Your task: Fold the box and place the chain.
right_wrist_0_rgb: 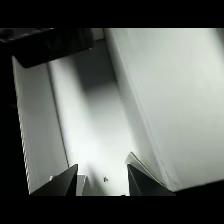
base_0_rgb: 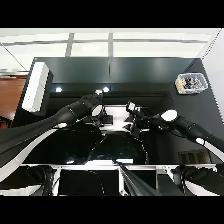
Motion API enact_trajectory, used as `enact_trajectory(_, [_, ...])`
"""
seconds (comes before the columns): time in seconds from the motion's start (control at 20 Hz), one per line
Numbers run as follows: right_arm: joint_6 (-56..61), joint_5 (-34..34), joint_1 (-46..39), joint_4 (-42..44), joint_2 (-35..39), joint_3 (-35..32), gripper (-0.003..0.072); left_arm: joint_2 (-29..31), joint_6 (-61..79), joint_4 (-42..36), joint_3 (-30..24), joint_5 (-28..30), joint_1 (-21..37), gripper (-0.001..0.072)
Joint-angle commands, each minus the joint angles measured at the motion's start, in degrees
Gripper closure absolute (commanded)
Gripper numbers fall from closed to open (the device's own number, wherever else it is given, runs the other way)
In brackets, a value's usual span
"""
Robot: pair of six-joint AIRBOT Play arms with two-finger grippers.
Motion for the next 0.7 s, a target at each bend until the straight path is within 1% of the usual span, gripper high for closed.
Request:
enact_trajectory(0.0, [2.4,-2.2,0.4,-0.1,0.0,0.0,0.0522,0.0,0.1,0.0,0.1,-0.2,0.0,0.0677])
enact_trajectory(0.05, [2.4,-2.1,0.4,0.0,0.0,0.0,0.0431,0.0,0.1,0.0,0.1,-0.2,0.0,0.0677])
enact_trajectory(0.1, [2.4,-2.0,0.4,0.1,0.0,0.0,0.027,0.0,0.1,0.0,0.1,-0.2,0.0,0.0677])
enact_trajectory(0.15, [2.6,-2.0,0.4,0.1,0.0,0.0,0.0431,0.0,0.1,0.0,0.1,-0.2,0.0,0.0677])
enact_trajectory(0.2, [5.0,-2.1,0.3,-0.1,0.0,0.0,0.0633,0.0,0.1,0.0,0.1,-0.2,0.0,0.0677])
enact_trajectory(0.25, [9.2,-1.7,-0.1,-0.4,0.3,0.2,0.0638,0.0,0.1,0.0,0.1,-0.2,0.0,0.0677])
enact_trajectory(0.3, [16.0,-0.5,-1.0,-1.9,1.2,0.7,0.0663,0.0,0.1,0.0,0.1,-0.2,0.0,0.0678])
enact_trajectory(0.35, [25.2,2.5,-3.0,-4.9,2.8,1.7,0.0663,0.0,0.1,0.0,0.1,-0.2,0.0,0.0677])
enact_trajectory(0.4, [34.3,7.2,-5.7,-8.6,4.8,3.0,0.0663,0.0,0.1,0.0,0.1,-0.2,0.0,0.0677])
enact_trajectory(0.45, [44.8,13.0,-9.7,-12.9,7.2,4.7,0.0663,0.0,0.1,0.0,0.1,-0.2,0.0,0.0677])
enact_trajectory(0.5, [52.8,17.9,-14.2,-16.0,9.6,5.9,0.0663,0.0,0.1,0.0,0.1,-0.2,0.0,0.0677])
enact_trajectory(0.6, [59.4,25.0,-24.7,-19.1,14.2,6.2,0.0663,0.0,0.1,0.0,0.1,-0.2,0.0,0.0677])
enact_trajectory(0.65, [62.7,25.7,-29.4,-20.9,15.2,6.0,0.0663,0.0,0.1,0.0,0.1,-0.1,0.0,0.0677])
